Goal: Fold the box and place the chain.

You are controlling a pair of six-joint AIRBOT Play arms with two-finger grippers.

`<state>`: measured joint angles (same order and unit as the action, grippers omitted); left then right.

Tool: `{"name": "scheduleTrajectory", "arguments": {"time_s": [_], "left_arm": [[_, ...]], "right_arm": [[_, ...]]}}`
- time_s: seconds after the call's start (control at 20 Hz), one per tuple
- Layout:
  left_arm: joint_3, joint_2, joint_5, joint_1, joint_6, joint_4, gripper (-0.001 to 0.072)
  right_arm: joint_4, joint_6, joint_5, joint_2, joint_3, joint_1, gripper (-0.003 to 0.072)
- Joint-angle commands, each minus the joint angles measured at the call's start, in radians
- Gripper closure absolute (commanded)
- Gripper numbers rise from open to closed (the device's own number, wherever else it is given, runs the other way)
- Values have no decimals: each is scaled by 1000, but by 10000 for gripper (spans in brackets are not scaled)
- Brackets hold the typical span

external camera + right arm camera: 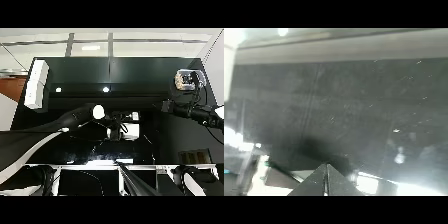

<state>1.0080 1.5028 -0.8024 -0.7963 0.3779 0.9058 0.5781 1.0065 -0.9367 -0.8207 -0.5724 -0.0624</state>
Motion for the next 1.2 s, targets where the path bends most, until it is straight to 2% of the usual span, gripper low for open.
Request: {"name": "scheduleTrajectory", "arguments": {"time_s": [0.0, 0.25, 0.45, 0.6, 0.8, 0.95, 1.15], "left_arm": [[1, -75, -96, 84, 191, 141, 544], [-17, -233, -286, 362, 392, 260, 544], [-122, -365, -323, 650, 627, 354, 538], [-209, -435, -373, 903, 652, 351, 535], [-279, -489, -407, 1167, 667, 351, 535], [-308, -507, -407, 1285, 665, 351, 530], [-310, -530, -325, 1355, 570, 354, 525]], "right_arm": [[-5, 7, -8, 1, -1, -56, 646], [-4, 7, -22, 1, -1, -100, 646], [-3, 6, -24, 1, 0, -100, 646], [-1, 7, -25, 1, 0, -100, 646], [-2, 7, -27, 1, 0, -100, 646], [-2, 8, -28, 1, 0, -100, 646], [-2, 27, -28, 1, 0, -100, 646]]}}
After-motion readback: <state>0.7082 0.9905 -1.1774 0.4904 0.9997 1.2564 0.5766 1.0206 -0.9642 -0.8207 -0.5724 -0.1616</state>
